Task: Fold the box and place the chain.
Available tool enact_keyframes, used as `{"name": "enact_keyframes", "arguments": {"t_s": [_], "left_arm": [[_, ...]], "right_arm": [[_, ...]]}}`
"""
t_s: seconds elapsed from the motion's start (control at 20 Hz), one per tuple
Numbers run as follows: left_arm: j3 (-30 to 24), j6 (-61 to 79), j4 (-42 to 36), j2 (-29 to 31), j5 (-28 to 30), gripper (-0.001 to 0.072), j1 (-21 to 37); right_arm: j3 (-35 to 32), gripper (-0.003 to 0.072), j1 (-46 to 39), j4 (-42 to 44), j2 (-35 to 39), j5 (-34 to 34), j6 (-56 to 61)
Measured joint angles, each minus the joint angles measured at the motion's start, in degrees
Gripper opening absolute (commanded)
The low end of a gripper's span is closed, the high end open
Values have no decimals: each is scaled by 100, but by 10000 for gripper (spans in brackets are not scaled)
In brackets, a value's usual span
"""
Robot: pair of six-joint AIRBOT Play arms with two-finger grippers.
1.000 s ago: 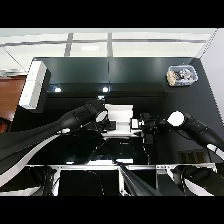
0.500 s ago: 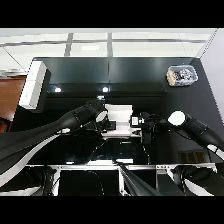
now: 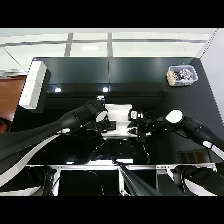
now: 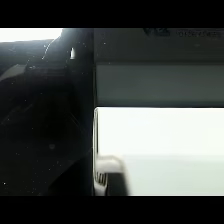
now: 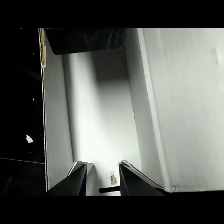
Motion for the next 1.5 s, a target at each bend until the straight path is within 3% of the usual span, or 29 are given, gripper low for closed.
{"name": "enact_keyframes", "arguments": {"t_s": [0.05,0.1,0.2,0.25,0.3,0.35,0.4,0.45,0.65,0.8,1.0,1.2,1.35,1.5], "left_arm": [[-2,0,0,0,2,30,0],[-2,0,0,0,4,30,0],[0,-2,-2,0,9,30,0],[-2,-2,0,0,11,30,0],[0,-2,-2,0,20,30,0],[-2,0,-2,0,22,30,0],[0,0,-2,2,20,31,0],[-2,-2,-2,0,20,30,0],[-2,-4,-2,0,24,30,0],[0,-17,-4,0,24,30,0],[0,-13,-4,0,22,30,0],[0,2,-4,0,20,30,0],[0,0,-4,0,20,30,0],[-2,0,-4,0,17,30,7]], "right_arm": [[0,418,0,48,-13,4,2],[0,444,0,74,-22,0,2],[0,222,0,109,-31,-13,33],[0,429,0,114,-35,-11,85],[-7,573,0,131,-35,-13,96],[-17,497,0,136,-42,-33,118],[-24,176,0,136,-39,-46,157],[-37,11,0,109,-39,-48,199],[-52,16,-48,9,9,26,778],[103,16,-424,-385,313,212,2636],[382,15,-1714,-1554,955,874,5167],[184,6,-3200,-2253,1154,1191,6610],[-317,7,-3698,-1742,927,1226,6933],[-673,7,-3536,-765,437,1427,6535]]}}
